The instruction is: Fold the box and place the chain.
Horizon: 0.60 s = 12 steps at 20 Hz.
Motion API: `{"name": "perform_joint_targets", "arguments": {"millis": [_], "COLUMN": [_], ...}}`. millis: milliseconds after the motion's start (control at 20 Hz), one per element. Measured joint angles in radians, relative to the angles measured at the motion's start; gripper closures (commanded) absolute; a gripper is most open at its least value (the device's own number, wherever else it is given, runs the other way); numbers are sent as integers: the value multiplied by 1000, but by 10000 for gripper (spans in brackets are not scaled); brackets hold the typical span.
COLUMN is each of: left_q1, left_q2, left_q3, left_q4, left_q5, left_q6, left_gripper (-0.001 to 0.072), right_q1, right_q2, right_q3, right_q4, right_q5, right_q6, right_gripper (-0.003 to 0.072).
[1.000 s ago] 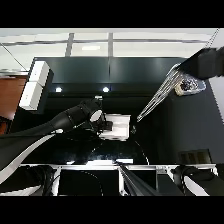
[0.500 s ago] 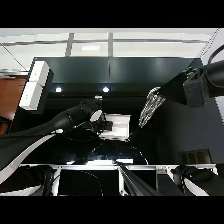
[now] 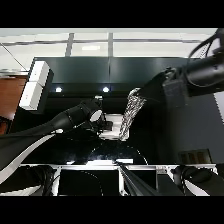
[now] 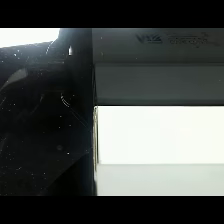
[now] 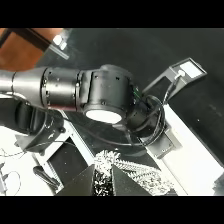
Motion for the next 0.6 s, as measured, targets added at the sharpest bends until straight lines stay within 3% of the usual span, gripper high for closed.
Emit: {"name": "perform_joint_targets", "arguments": {"millis": [600], "left_q1": [0], "left_q2": [0], "left_q3": [0], "left_q4": [0], "left_q5": [0], "left_q6": [0], "left_gripper": [684], "right_q1": [25], "right_q2": [-50], "right_q3": [-53], "right_q4": [-69], "right_q5": [-41], "right_q6": [-17], "right_gripper": [683]}}
